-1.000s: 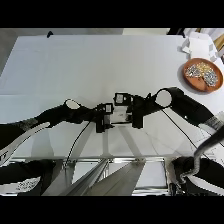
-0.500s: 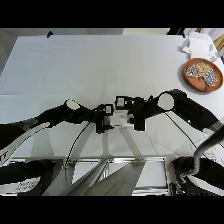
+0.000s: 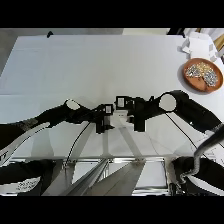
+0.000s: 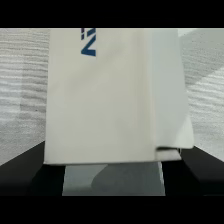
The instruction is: Fold the box and place the chain.
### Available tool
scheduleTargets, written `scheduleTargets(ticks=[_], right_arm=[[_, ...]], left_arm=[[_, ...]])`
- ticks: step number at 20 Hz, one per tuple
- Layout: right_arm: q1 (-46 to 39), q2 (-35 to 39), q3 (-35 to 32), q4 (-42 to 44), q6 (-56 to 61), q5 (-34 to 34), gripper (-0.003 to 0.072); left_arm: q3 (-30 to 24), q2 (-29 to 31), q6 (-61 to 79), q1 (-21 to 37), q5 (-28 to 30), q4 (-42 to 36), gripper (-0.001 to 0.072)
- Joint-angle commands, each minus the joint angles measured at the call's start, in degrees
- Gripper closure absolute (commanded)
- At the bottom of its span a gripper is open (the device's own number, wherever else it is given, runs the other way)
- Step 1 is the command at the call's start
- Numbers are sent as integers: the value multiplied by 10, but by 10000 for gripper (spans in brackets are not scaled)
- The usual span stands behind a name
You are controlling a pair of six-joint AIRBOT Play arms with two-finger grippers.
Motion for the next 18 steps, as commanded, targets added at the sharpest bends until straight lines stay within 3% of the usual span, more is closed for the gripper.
scheduleTargets(ticks=[1,18], right_arm=[[0,1,-17,-3,3,-9,469],[0,32,-25,-6,19,-96,472]], left_arm=[[0,0,0,0,1,0,390],[0,0,0,0,1,0,390]])
